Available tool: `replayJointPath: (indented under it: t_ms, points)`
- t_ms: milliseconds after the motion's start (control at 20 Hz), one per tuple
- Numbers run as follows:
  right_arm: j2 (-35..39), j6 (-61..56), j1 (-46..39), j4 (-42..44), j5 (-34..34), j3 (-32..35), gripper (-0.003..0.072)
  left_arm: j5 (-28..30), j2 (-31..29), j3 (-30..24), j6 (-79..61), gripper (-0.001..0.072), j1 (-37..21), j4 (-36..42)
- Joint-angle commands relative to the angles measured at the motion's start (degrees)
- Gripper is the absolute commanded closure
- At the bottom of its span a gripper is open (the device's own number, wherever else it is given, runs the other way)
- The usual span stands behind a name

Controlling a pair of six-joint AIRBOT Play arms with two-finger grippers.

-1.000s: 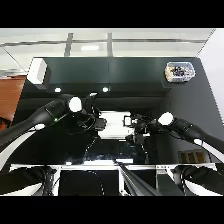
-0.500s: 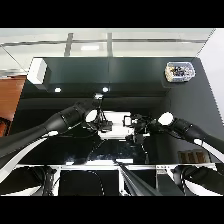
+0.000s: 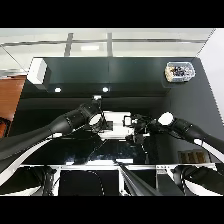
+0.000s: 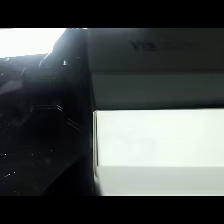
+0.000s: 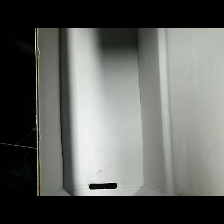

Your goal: Fold the box and place the chain.

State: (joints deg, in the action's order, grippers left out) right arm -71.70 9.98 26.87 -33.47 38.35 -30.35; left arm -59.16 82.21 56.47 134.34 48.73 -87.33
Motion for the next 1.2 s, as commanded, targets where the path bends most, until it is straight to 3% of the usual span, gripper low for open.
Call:
replayJointPath:
  t_ms: [0, 50, 100, 150, 200, 300, 350, 400, 500, 750, 800, 850, 900, 1150]
  points:
    - [0.0, -0.02, 0.04, 0.0, 0.0, 0.02, 0.056, 1.05, 0.13, 0.04, 0.28, 0.0687, 0.44, 0.83]
    - [0.0, -0.02, 0.04, 0.02, 0.0, 0.02, 0.056, 1.07, 0.13, 0.04, 0.28, 0.0682, 0.42, 1.05]
    - [0.0, -0.02, 0.04, 0.0, 0.0, 0.0, 0.0559, 1.11, 0.13, 0.04, 0.28, 0.057, 0.42, 1.07]
    - [0.0, -0.02, 0.04, 0.02, 0.0, 0.0, 0.056, 1.07, 0.13, 0.04, 0.28, 0.0303, 0.44, 1.46]
    - [0.0, -0.02, 0.04, 0.0, 0.0, 0.0, 0.056, 0.61, 0.13, 0.04, 0.28, 0.0151, 0.44, 1.49]
    - [0.0, -0.02, 0.04, 0.02, 0.0, 0.0, 0.0559, -0.04, 0.17, 0.04, 0.28, 0.0158, 0.44, 1.25]
    - [0.0, -0.02, 0.04, 0.02, 0.0, 0.02, 0.0559, 0.0, 0.2, 0.04, 0.28, 0.0261, 0.37, 1.05]
    - [0.0, -0.02, 0.04, 0.02, 0.0, 0.0, 0.056, 0.07, 0.22, 0.04, 0.26, 0.0438, 0.28, 0.74]
    - [0.0, -0.02, 0.04, 0.02, 0.0, 0.02, 0.056, 0.2, 0.24, 0.04, 0.17, 0.0688, 0.2, 0.11]
    - [0.0, -0.09, 0.04, 0.02, 0.02, 0.02, 0.0557, 0.2, 0.26, 0.04, -0.39, 0.0687, 0.2, -0.35]
    - [0.02, -0.81, 0.04, 0.02, 0.17, 0.0, 0.0402, 0.2, 0.26, 0.04, -0.39, 0.0687, 0.2, -0.37]
    - [0.13, -2.12, 0.04, -0.02, 0.24, -0.02, 0.0042, 0.22, 0.24, 0.04, -0.39, 0.0687, 0.2, -0.28]
    - [0.44, -4.04, 0.02, -1.22, 0.83, -0.26, -0.002, 0.09, 0.24, 0.04, -0.39, 0.0687, 0.2, -0.26]
    - [4.96, -6.91, 0.02, -13.05, 4.11, -0.42, -0.0017, 0.24, 0.24, 0.04, -0.39, 0.0686, 0.2, -0.24]
